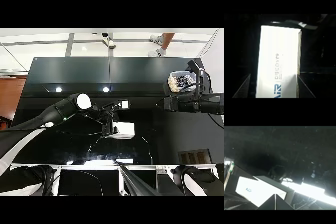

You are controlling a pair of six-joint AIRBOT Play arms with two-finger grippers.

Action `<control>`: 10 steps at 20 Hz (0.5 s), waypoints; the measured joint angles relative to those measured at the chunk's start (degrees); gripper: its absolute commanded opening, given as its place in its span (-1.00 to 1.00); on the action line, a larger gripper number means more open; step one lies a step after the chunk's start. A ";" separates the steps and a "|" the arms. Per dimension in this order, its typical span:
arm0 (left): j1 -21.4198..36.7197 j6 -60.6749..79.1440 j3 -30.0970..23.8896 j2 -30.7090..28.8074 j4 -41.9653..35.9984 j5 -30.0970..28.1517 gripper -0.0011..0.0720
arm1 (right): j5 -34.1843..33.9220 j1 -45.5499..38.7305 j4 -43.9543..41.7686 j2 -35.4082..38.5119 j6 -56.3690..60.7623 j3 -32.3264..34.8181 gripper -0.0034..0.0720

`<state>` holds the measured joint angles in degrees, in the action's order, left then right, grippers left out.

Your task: Fold the box and place the chain.

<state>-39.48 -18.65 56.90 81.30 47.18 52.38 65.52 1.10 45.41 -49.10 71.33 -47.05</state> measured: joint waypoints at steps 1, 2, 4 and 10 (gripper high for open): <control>-0.07 -0.07 0.00 0.00 0.15 -0.09 0.96 | 0.00 0.00 0.11 0.00 0.00 0.00 -0.88; -0.11 -0.24 0.00 0.00 0.15 -0.07 0.96 | 0.00 0.00 0.31 -0.02 0.00 0.00 -0.88; -0.17 -1.11 0.00 0.00 0.35 0.15 0.96 | 0.00 0.00 0.63 0.00 0.00 0.00 -0.88; -0.17 -2.40 0.00 0.00 0.74 1.09 0.97 | 0.02 0.00 0.96 -0.02 0.00 0.00 -0.88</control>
<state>-39.66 -21.06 56.90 81.30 47.92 53.47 65.54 1.10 46.37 -49.12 71.33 -47.05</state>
